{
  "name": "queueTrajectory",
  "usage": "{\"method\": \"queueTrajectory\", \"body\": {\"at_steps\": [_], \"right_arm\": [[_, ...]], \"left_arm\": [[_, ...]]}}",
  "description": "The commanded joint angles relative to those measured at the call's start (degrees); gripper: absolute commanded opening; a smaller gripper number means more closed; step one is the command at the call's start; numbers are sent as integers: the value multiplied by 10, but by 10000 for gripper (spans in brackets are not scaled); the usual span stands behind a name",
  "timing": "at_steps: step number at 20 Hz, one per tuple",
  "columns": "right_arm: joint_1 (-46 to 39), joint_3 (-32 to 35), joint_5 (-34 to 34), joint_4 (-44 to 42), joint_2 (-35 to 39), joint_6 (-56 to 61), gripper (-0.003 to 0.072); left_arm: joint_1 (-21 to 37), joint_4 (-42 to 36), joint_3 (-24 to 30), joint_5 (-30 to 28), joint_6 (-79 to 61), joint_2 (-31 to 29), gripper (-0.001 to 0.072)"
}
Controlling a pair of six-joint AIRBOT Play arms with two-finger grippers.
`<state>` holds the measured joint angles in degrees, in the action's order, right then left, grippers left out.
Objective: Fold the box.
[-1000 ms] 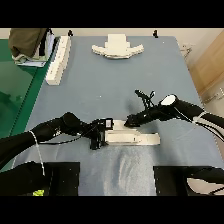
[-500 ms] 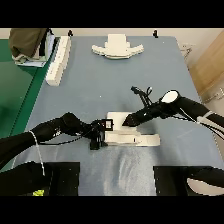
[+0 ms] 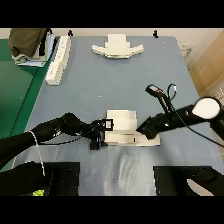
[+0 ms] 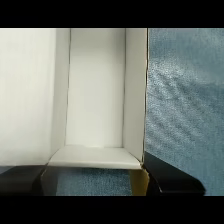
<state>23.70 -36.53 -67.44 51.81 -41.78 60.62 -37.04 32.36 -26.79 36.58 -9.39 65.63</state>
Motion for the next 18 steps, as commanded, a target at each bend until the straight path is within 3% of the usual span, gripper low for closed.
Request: {"method": "queueTrajectory", "body": {"at_steps": [1,2,3,5,7,12,15,18], "right_arm": [[24,86,-41,62,122,-23,219],[29,110,-35,107,145,-53,404],[28,128,-30,147,158,-104,440],[28,154,17,214,160,-188,459],[28,168,87,224,139,-265,459],[28,169,209,94,33,-429,459],[28,169,240,20,-1,-506,459],[28,169,247,14,-4,-513,460]], "left_arm": [[0,0,0,0,0,0,405],[0,0,0,0,0,0,406],[0,0,0,0,0,0,406],[0,0,0,0,0,0,406],[0,0,0,0,0,0,405],[0,0,0,-1,0,0,406],[0,0,0,0,0,0,406],[0,0,0,0,0,0,406]]}}
